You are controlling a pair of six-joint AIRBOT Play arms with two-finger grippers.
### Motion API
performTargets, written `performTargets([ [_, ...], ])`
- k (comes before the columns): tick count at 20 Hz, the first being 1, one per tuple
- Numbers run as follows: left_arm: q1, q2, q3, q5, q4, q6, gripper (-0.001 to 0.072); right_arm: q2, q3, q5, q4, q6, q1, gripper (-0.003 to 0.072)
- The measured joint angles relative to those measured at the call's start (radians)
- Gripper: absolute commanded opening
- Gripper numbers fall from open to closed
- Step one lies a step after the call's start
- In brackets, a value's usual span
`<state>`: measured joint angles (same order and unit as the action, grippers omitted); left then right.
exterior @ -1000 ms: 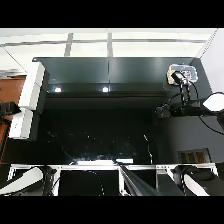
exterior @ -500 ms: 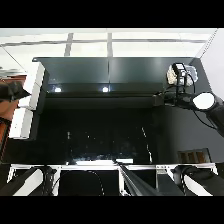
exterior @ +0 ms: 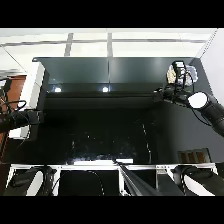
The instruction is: Fold the box and place the chain.
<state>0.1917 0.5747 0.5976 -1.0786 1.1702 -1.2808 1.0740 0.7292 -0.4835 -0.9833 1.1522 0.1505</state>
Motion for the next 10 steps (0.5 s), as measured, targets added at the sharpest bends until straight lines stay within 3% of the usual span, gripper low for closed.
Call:
performTargets([
  [10,-0.005,-0.029,-0.031,0.119,0.021,0.051,0.0023,0.001,0.000,0.009,-0.004,0.000,0.000,0.0019],
])
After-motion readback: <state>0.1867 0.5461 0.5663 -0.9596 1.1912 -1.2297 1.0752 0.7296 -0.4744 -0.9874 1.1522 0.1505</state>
